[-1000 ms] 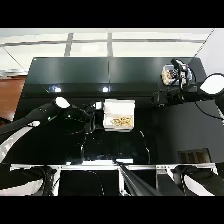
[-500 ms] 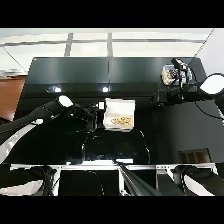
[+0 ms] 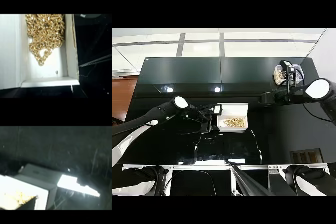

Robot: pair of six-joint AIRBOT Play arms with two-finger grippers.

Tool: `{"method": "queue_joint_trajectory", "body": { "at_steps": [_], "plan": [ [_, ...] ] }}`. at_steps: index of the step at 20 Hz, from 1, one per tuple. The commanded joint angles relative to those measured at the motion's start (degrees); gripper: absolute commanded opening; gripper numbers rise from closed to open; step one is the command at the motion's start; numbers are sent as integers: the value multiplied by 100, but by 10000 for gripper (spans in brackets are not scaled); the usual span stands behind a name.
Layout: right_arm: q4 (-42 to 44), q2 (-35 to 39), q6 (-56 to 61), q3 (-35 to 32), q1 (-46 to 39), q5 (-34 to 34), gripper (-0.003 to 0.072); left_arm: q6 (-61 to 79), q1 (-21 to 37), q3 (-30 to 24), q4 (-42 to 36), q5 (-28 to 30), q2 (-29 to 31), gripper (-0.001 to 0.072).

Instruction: Fold the box and place the chain.

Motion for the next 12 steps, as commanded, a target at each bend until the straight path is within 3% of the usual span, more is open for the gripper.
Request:
{"method": "queue_joint_trajectory", "body": {
  "at_steps": [1,3,4,7,12],
  "plan": [
    [111,-170,-46,-164,262,-1360,705,-85,-42,7,-4,92,-2,367],
    [774,-540,-291,-131,258,-1980,704,-85,-42,7,-4,94,-2,367],
    [1263,-800,-717,-66,271,-1978,704,-85,-42,7,-4,92,-2,367],
    [2455,-1270,-3300,44,540,-1270,704,-85,-42,7,-4,92,-2,367],
    [2203,-973,-5753,140,597,337,704,-85,-39,7,-4,87,-2,367]
  ]
}}
